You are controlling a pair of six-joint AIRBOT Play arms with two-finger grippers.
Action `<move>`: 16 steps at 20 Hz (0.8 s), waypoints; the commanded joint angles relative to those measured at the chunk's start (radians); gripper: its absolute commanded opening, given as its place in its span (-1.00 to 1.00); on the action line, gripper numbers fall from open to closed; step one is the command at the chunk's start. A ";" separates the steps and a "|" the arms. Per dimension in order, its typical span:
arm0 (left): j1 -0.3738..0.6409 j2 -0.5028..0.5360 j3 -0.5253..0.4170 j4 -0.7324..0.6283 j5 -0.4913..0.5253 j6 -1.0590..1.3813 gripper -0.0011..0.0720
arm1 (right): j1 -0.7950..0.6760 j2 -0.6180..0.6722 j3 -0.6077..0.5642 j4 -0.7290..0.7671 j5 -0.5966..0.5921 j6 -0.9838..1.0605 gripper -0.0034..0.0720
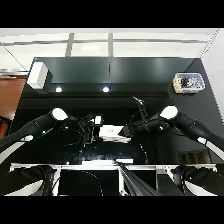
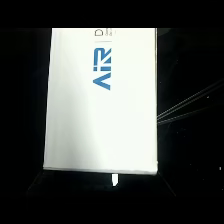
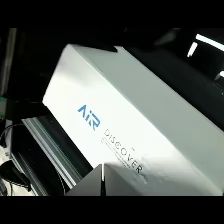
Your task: Fold the box and place the chain.
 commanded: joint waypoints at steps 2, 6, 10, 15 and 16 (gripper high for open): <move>0.000 -0.001 0.000 0.000 0.000 0.000 0.34 | 0.003 -0.028 -0.004 -0.005 -0.044 0.003 -0.90; 0.000 -0.001 0.000 0.000 0.000 0.000 0.34 | 0.003 -0.028 -0.004 -0.006 -0.047 0.003 -0.90; 0.000 -0.001 0.000 0.000 0.001 0.000 0.34 | 0.000 -0.026 0.002 -0.005 -0.011 -0.003 -0.90; 0.000 0.002 0.001 0.001 0.000 -0.003 0.38 | -0.137 0.085 0.103 -0.085 0.237 0.016 -0.90; 0.000 0.008 0.001 0.001 0.001 -0.003 0.53 | -0.193 0.141 0.127 -0.128 0.275 0.040 -0.90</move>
